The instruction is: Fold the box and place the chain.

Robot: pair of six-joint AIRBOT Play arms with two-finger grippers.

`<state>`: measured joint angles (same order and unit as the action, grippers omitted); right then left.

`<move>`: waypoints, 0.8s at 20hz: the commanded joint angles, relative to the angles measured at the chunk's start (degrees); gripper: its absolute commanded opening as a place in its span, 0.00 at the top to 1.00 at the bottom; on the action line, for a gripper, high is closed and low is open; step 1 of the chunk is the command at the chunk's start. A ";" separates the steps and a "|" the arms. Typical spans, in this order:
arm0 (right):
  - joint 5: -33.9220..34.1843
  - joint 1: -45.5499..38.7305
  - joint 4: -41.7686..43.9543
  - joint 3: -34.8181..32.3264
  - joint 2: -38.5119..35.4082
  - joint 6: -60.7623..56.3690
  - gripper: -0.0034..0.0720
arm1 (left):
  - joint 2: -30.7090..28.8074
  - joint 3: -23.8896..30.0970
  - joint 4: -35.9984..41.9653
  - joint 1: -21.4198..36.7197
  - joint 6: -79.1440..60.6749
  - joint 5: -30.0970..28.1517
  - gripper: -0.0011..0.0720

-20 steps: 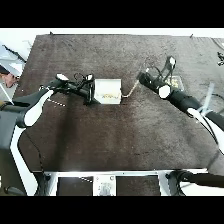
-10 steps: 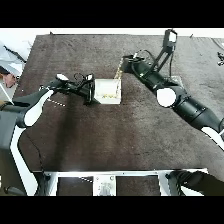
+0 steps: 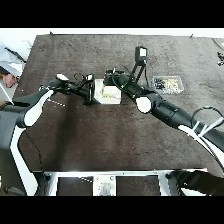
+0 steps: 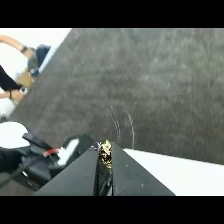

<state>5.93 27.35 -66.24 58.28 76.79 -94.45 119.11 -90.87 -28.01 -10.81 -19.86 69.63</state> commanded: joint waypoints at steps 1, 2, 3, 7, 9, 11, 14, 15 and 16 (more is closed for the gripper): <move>-0.42 0.24 0.04 0.04 3.15 -0.26 0.97 | 0.00 -0.02 -0.02 0.04 0.00 0.00 0.35; -0.96 0.24 0.02 0.04 3.72 -0.24 0.97 | 0.00 -0.02 -0.02 0.02 0.00 0.00 0.35; -1.25 0.22 -0.15 0.02 4.09 0.07 0.78 | 0.00 -0.02 -0.02 0.02 0.02 0.00 0.35; -1.09 0.04 -4.68 -0.02 2.62 5.55 0.34 | 0.00 -0.02 -0.02 0.02 0.11 0.00 0.35; -0.17 -1.55 -7.02 0.26 0.96 9.25 0.75 | 0.00 -0.02 -0.02 0.02 0.11 0.00 0.35; -9.01 -6.80 -7.15 3.96 1.14 9.88 0.73 | 0.00 -0.02 -0.02 0.02 0.11 -0.02 0.35; -27.43 -13.66 3.85 14.34 4.24 29.11 0.73 | 0.00 -0.02 0.00 0.02 0.11 -0.02 0.35; -31.76 -15.85 14.01 17.00 5.57 39.43 0.73 | 0.00 -0.02 -0.02 0.04 0.11 -0.02 0.35; -36.89 -18.58 25.40 19.30 7.10 49.09 0.73 | 0.00 -0.02 0.00 0.02 0.11 -0.02 0.35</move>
